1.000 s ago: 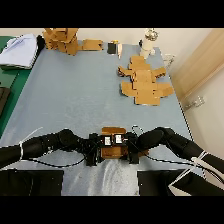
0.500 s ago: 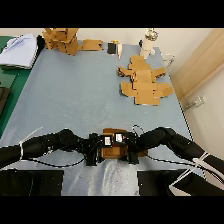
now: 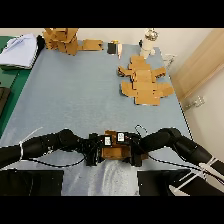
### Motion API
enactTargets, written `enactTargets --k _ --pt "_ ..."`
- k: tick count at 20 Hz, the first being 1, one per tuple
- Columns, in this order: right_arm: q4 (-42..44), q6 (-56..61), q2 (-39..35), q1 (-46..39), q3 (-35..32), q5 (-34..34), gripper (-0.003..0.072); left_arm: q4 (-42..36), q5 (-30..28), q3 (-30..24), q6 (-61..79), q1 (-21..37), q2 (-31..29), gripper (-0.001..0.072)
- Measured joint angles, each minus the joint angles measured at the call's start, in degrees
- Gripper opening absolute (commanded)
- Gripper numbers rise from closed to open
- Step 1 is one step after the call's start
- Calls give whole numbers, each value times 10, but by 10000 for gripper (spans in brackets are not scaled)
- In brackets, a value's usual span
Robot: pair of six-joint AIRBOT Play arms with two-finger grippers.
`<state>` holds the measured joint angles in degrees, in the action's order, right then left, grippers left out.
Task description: Fold the box.
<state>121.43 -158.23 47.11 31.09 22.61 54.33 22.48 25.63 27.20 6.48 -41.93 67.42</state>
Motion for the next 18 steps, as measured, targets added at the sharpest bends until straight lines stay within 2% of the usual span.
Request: enactTargets --k 9,15,18 --pt "-43 93 -42 0 0 18 707 0 0 0 0 0 0 587" --pt "-137 294 -93 0 0 40 706 0 0 0 0 0 0 587" --pt "-139 416 -127 0 0 71 705 0 0 0 0 0 0 587"
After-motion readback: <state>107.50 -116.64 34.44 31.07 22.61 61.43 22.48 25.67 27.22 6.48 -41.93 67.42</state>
